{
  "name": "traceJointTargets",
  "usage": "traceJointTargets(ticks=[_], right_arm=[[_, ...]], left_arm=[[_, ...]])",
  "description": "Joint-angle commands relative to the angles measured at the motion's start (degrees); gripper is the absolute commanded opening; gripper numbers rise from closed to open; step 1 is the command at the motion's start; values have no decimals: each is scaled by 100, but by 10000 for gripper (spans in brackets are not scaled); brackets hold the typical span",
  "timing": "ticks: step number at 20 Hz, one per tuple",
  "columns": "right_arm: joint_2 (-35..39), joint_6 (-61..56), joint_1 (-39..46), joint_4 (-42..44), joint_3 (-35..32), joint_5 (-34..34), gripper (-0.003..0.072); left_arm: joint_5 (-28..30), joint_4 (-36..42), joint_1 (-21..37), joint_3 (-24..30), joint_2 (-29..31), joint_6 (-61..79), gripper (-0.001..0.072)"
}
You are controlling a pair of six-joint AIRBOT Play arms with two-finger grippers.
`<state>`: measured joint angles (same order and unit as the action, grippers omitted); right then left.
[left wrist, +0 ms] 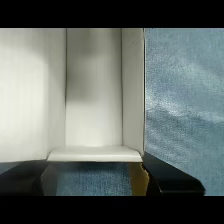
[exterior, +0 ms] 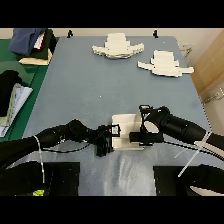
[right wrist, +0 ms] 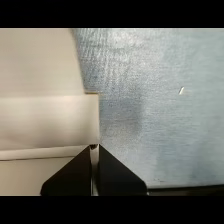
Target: Fold the box.
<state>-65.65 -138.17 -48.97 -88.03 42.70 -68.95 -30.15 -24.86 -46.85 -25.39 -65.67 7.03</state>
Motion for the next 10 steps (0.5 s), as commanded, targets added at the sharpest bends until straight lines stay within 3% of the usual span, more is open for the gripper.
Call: traceJointTargets(ticks=[1, 6, 7, 8, 9, 10], right_arm=[[-37, -302, -232, -396, -22, 188, 4], [-72, -485, -466, -455, -22, 254, 4], [-72, -487, -463, -450, -20, 197, 74], [-72, -483, -466, -450, -20, 162, 326], [-72, -481, -466, -431, -17, 146, 449], [-70, -476, -466, -398, -15, 149, 449]], left_arm=[[4, 4, 4, -2, 0, -2, 526], [0, 4, 4, -2, 0, -2, 526], [-2, 4, 4, -2, 0, -2, 526], [2, 4, 4, -2, 0, -2, 525], [2, 4, 4, -2, 0, -2, 525], [2, 4, 4, -4, 0, -2, 525]])
